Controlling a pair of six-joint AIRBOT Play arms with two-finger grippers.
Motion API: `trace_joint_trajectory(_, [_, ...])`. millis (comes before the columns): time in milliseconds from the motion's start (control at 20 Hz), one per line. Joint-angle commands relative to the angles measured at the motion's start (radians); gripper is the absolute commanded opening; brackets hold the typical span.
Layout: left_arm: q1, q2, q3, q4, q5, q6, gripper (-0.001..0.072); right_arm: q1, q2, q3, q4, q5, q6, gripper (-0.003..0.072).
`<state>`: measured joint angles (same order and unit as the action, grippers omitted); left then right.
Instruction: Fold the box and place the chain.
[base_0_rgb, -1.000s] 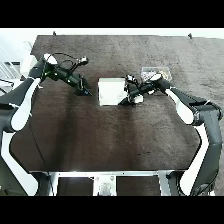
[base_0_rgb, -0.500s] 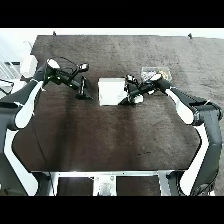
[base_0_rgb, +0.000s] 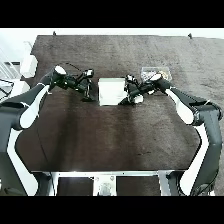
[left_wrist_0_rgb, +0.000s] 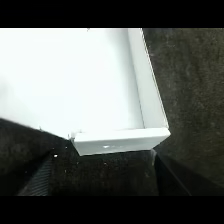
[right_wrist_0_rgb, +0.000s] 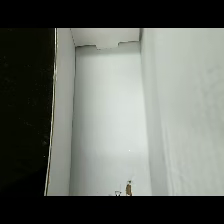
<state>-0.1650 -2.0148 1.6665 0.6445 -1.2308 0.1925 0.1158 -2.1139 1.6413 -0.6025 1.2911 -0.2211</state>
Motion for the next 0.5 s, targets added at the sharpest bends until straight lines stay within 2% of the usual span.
trace_joint_trajectory(0, [-0.011,-0.001,-0.003,0.018,0.029,0.007,0.0720,0.001,-0.001,0.000,0.000,0.000,0.000,0.0293])
trace_joint_trajectory(450, [-0.011,-0.002,-0.020,0.005,-0.007,0.008,0.0720,0.001,-0.001,0.000,0.000,0.000,0.000,0.0293])
